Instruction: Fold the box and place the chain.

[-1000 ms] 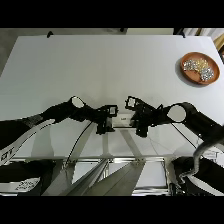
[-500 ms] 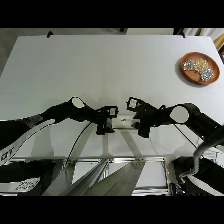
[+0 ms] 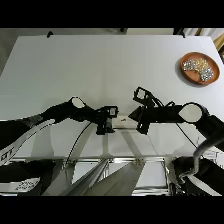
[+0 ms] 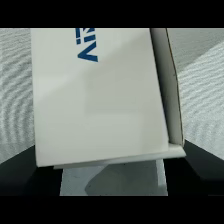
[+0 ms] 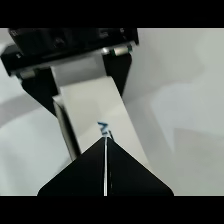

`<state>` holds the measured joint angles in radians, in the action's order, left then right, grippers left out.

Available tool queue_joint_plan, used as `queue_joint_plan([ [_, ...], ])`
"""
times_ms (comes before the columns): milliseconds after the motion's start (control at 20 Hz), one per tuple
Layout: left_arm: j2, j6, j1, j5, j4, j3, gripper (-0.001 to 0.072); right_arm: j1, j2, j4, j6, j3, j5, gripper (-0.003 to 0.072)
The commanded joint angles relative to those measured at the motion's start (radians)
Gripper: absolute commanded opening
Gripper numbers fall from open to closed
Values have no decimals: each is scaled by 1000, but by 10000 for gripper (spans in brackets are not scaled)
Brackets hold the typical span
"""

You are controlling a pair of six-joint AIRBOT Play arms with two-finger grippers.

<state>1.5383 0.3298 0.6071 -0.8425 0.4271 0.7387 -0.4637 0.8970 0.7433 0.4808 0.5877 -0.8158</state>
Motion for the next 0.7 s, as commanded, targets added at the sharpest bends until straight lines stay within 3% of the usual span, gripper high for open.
queue_joint_plan([
  [0,0,0,-1,1,0,0,253,21,18,-209,-159,-45,-7,14],
  [250,0,0,-1,1,0,0,253,21,126,-423,-364,-168,-18,13],
  [650,0,0,-1,1,0,0,253,47,185,-443,-414,-170,-37,14],
])
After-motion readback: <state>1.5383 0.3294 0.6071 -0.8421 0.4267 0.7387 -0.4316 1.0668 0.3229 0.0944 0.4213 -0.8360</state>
